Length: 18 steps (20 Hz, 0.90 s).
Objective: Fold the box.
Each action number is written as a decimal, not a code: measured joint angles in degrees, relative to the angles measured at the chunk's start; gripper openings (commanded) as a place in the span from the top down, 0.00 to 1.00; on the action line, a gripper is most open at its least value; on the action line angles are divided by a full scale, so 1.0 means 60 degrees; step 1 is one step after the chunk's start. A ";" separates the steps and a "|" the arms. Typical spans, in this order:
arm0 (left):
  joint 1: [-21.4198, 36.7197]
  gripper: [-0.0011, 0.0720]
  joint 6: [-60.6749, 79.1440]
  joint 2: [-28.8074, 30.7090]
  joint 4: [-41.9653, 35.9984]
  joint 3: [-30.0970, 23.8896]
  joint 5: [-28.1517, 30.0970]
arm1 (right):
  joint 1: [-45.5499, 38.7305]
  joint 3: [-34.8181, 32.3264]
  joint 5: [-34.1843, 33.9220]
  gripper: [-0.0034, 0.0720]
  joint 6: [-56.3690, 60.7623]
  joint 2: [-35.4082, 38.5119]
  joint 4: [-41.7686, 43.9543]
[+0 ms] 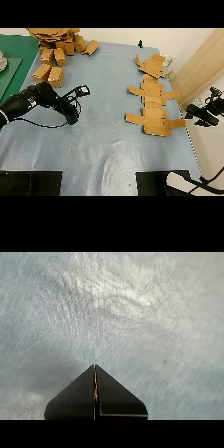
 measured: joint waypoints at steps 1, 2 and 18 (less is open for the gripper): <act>0.0000 0.97 0.0000 0.0000 -0.0138 0.0000 0.0029 | -0.0240 0.0073 -0.0175 0.26 -0.0313 -0.0244 0.0142; 0.0000 0.97 -0.0004 0.0000 -0.0288 0.0000 0.0044 | -0.0466 0.0135 -0.0324 0.26 -0.0648 -0.0481 0.0361; 0.0000 0.97 -0.0033 0.0000 -0.1096 0.0000 0.0299 | -0.1038 0.0273 -0.0776 0.58 -0.3978 -0.2521 0.3614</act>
